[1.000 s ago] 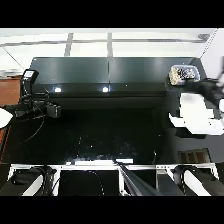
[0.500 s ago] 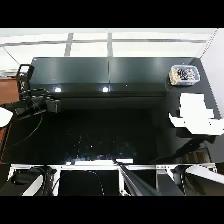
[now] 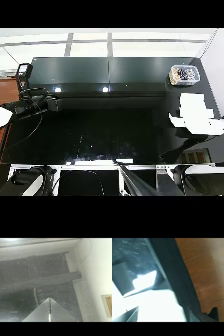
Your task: Fold the box and place the chain.
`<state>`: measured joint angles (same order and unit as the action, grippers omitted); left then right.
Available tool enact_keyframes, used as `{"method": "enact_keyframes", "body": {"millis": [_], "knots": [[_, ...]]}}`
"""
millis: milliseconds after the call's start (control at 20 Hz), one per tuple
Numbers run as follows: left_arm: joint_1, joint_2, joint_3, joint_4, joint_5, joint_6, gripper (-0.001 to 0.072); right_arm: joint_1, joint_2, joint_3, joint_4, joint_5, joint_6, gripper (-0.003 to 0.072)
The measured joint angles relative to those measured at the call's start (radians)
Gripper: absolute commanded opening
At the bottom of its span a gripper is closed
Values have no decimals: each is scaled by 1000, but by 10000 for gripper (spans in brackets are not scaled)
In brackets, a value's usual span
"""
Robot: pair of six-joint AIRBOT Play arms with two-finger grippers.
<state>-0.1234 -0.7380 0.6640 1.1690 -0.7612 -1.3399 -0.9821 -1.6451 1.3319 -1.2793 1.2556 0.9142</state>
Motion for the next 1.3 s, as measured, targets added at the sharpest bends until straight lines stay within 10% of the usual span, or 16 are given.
{"method": "enact_keyframes", "body": {"millis": [150, 450, 750, 1050, 1300], "knots": [[0, 0, 0, -4, 0, 0, 25, 32, -6, 6, -7, 3, -18, 15], [0, 0, 0, -7, -1, 0, 25, 68, 72, -32, 148, 86, -43, 18], [0, -1, -2, -8, 1, 0, 25, 257, 378, -357, 436, 43, -59, 17], [0, -37, -13, -15, -1, 0, 25, 676, 753, -828, 799, -319, -74, 17], [0, -179, -15, -171, 0, 0, 24, 1053, 848, -990, 950, -654, -60, 18]]}}
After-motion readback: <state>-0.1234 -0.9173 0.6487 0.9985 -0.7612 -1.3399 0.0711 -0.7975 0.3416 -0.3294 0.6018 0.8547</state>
